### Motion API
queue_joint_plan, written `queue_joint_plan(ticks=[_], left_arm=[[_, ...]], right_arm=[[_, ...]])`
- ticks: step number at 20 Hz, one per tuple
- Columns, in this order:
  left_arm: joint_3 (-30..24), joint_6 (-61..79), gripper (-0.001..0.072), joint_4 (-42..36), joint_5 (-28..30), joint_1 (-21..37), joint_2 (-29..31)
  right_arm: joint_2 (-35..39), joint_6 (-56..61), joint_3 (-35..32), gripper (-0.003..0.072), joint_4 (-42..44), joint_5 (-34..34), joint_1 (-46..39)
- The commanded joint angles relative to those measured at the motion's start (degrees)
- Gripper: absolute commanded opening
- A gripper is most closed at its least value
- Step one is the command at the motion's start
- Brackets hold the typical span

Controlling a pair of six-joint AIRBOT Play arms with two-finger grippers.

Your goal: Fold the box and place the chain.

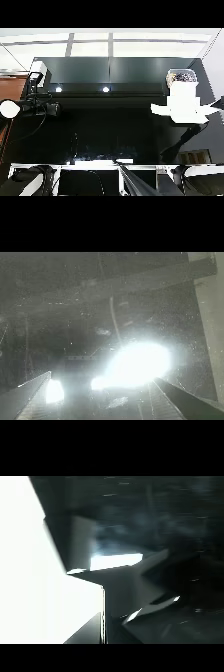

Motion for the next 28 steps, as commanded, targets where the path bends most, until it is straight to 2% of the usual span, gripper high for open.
queue_joint_plan(ticks=[1, 4, 8, 11, 13, 16, 18, 21, 23, 26, 28], left_arm=[[0.1, 0.0, 0.0712, -0.2, 1.2, 0.1, 0.0], [0.1, 0.0, 0.0712, -1.6, 1.4, 0.1, -0.1], [0.0, 0.0, 0.0684, -2.6, 1.3, -1.2, -0.1], [0.1, -0.1, 0.0685, -5.0, 0.7, -3.1, -0.1], [0.1, 1.2, 0.0694, -11.5, 0.4, -4.3, -0.6], [0.1, 4.2, 0.0695, -24.2, 2.8, -6.3, -3.4], [0.1, 6.8, 0.0695, -34.1, 1.5, -6.1, -7.5], [1.1, 6.3, 0.0695, -37.0, -1.3, -4.7, -14.1], [2.6, 8.9, 0.0695, -37.6, -5.0, -4.5, -18.2], [5.5, 19.1, 0.0695, -42.7, -15.5, -4.6, -25.4], [5.7, 25.8, 0.0695, -48.1, -16.6, -4.6, -27.8]], right_arm=[[5.1, 0.6, -2.8, 0.0018, 7.4, 4.2, 0.9], [14.7, -3.4, -15.4, 0.0018, 17.1, 3.1, 2.6], [26.6, -6.0, -36.8, 0.0018, 28.0, -5.5, 8.3], [35.1, -11.6, -49.7, 0.0018, 41.0, -9.5, 17.7], [40.9, -11.8, -55.7, 0.0018, 44.3, -17.9, 26.9], [45.1, -11.7, -60.2, 0.0018, 44.7, -28.2, 41.6], [45.1, -11.7, -61.3, 0.0018, 44.5, -34.9, 51.3], [45.0, -10.1, -61.9, 0.0019, 45.0, -47.8, 62.8], [45.0, -9.6, -61.9, 0.0019, 44.7, -49.8, 66.2], [45.0, -9.3, -61.9, 0.0019, 45.0, -49.4, 67.4], [45.0, -9.3, -61.9, 0.0019, 44.9, -49.4, 67.5]])
